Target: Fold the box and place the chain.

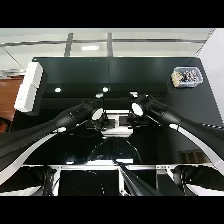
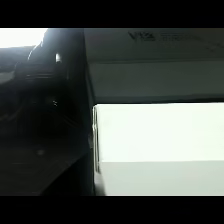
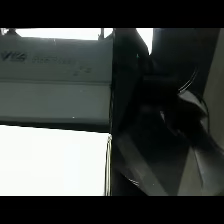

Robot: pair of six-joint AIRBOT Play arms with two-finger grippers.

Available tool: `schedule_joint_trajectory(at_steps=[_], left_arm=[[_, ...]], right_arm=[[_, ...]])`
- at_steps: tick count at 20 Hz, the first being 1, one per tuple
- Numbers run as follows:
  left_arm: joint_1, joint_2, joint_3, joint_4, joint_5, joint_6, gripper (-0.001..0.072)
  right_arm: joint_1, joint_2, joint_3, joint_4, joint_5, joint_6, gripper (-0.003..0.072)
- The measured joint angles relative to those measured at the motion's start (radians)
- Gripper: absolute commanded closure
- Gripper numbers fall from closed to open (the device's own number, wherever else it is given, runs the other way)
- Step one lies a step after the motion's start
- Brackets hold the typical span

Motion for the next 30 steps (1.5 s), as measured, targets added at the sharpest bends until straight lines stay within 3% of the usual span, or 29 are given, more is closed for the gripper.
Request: schedule_joint_trajectory(at_steps=[3,4,5,12,15,17,22,23,24,25,30], left_arm=[[0.000,0.000,0.000,0.003,-0.003,0.002,0.0680],[0.000,0.000,0.000,0.003,-0.003,0.002,0.0679],[0.000,0.000,0.000,0.008,-0.002,0.004,0.0679],[0.000,0.000,0.000,0.004,0.003,0.003,0.0680],[0.000,0.000,0.000,0.002,0.005,0.003,0.0680],[0.000,0.000,0.000,0.002,0.004,0.003,0.0679],[0.000,0.000,0.000,0.000,0.000,0.000,0.0679],[0.000,0.000,0.000,0.000,0.000,0.000,0.0679],[0.000,0.000,0.000,0.002,0.000,0.002,0.0679],[0.000,0.000,0.000,0.003,0.005,0.004,0.0679],[0.000,-0.001,0.000,0.002,0.007,0.003,0.0680]], right_arm=[[0.001,0.000,-0.001,0.020,-0.014,-0.011,0.0667],[0.001,0.000,-0.001,0.024,-0.017,-0.013,0.0582],[0.001,0.000,0.000,0.033,-0.020,-0.019,0.0431],[0.002,0.000,0.000,0.046,-0.027,-0.021,0.0434],[0.002,-0.006,0.000,0.039,-0.019,-0.018,0.0495],[0.002,-0.010,0.000,0.031,-0.010,-0.018,0.0670],[0.002,-0.014,0.000,0.030,-0.009,-0.016,0.0667],[0.002,-0.014,0.000,0.030,-0.009,-0.018,0.0589],[0.002,-0.014,0.000,0.032,-0.008,-0.028,0.0343],[0.001,-0.012,0.001,0.045,-0.013,-0.039,0.0195],[-0.019,0.026,0.021,0.035,0.031,-0.138,0.0192]])
